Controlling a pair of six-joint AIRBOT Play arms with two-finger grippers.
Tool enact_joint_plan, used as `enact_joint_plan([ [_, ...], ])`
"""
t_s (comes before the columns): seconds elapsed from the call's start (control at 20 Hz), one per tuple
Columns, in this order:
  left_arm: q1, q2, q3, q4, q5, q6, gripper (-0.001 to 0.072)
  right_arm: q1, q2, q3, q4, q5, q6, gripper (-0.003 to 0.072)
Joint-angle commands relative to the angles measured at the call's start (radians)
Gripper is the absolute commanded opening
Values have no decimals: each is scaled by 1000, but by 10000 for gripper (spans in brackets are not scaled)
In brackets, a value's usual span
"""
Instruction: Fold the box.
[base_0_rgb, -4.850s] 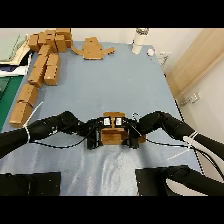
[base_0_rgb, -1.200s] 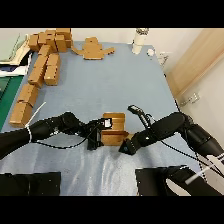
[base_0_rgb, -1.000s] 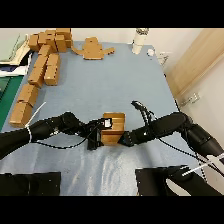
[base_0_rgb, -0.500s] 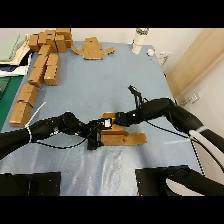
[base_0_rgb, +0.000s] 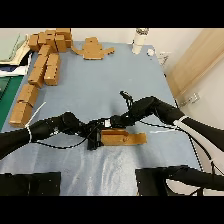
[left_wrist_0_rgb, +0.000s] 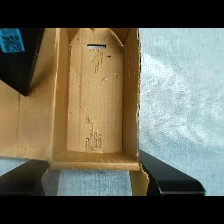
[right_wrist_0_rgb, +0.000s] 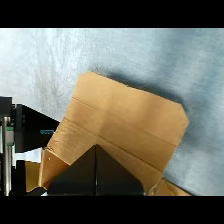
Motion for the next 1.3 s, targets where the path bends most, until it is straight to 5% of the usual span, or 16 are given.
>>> enact_joint_plan([
  [0.0,1,0,0,0,0,0,438,22,-27,2,-18,-5,-2,4],
  [0.4,1,0,0,0,0,0,438,30,-20,8,-120,36,-2,4],
  [0.7,0,0,0,0,0,0,438,-8,201,97,-315,-18,-2,4],
  [1.05,1,0,0,0,0,0,438,-4,455,-42,-357,-391,-275,6],
  [1.1,1,0,0,0,0,0,438,-4,476,-95,-366,-422,-304,123],
  [1.15,0,0,0,0,0,0,438,-4,489,-145,-390,-412,-330,358],
  [1.2,0,0,0,0,0,0,438,-4,493,-190,-420,-367,-394,487],
  [1.25,1,0,0,0,0,0,438,-4,491,-221,-449,-302,-468,531],
])
